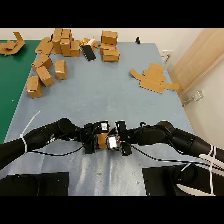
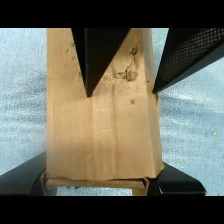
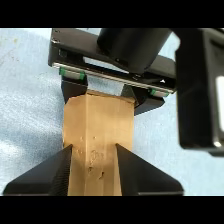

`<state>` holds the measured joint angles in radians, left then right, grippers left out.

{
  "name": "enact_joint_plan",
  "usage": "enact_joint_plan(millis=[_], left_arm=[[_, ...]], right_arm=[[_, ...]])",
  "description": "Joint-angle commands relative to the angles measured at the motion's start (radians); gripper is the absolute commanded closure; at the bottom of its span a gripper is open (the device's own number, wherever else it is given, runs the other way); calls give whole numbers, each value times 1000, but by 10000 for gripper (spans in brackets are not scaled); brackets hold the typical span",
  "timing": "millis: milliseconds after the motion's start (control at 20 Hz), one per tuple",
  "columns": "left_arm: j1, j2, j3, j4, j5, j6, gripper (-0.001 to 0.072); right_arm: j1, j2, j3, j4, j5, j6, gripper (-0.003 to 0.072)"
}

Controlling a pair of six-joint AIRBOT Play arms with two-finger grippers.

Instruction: Fold the box.

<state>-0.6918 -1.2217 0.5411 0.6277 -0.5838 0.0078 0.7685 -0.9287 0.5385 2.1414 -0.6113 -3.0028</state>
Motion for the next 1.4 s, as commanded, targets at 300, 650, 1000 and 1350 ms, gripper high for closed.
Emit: enact_joint_plan(millis=[300, 650, 1000, 1350], left_arm=[[0, 0, 0, 0, 0, 0, 209], [0, 0, 0, 0, 0, 0, 209], [0, 0, 0, 0, 0, 0, 209], [0, 0, 0, 0, 0, 0, 209]], right_arm=[[1, 5, 3, -19, 50, 0, 413], [1, 40, 9, -36, 51, 0, 414], [1, 38, 10, -31, 46, 0, 478], [37, 19, 10, -11, 51, 10, 482]])
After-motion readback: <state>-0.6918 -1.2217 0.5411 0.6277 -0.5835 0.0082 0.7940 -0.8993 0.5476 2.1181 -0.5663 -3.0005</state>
